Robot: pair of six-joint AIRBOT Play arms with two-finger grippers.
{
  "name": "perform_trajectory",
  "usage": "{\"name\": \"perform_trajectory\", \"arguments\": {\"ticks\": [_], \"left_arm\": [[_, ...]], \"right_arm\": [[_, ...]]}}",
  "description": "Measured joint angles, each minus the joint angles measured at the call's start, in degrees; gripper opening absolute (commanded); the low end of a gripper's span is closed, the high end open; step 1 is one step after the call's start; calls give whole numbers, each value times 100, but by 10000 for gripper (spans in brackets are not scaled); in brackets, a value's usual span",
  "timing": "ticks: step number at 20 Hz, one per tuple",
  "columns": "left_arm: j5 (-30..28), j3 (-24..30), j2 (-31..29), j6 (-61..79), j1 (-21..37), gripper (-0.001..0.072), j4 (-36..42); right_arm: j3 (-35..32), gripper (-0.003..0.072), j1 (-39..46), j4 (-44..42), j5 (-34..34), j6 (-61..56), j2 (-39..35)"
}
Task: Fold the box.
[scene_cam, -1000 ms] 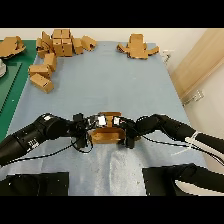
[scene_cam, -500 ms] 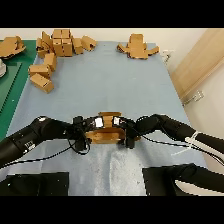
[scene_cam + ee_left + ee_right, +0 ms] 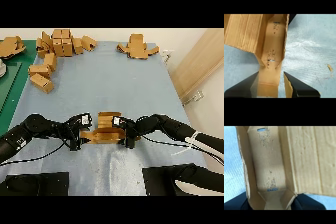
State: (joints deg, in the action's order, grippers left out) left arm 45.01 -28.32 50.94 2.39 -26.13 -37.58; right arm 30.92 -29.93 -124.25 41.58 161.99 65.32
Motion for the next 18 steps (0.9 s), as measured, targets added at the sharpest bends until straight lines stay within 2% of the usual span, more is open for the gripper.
{"name": "perform_trajectory", "arguments": {"ticks": [4, 5, 6, 7, 18], "left_arm": [[153, 13, 46, 66, 28, 456, 120], [177, 15, 85, 79, 28, 497, 129], [186, 15, 142, 85, 20, 646, 140], [162, 15, 199, 87, 0, 683, 146], [-452, 15, 584, 125, -236, 683, 404]], "right_arm": [[0, 608, 0, 0, -2, 0, 0], [0, 608, 0, 0, -2, 0, 0], [-2, 608, 0, 0, -2, 0, 0], [0, 608, 0, 0, -2, 0, 0], [-2, 608, 0, 2, -2, 0, 0]]}}
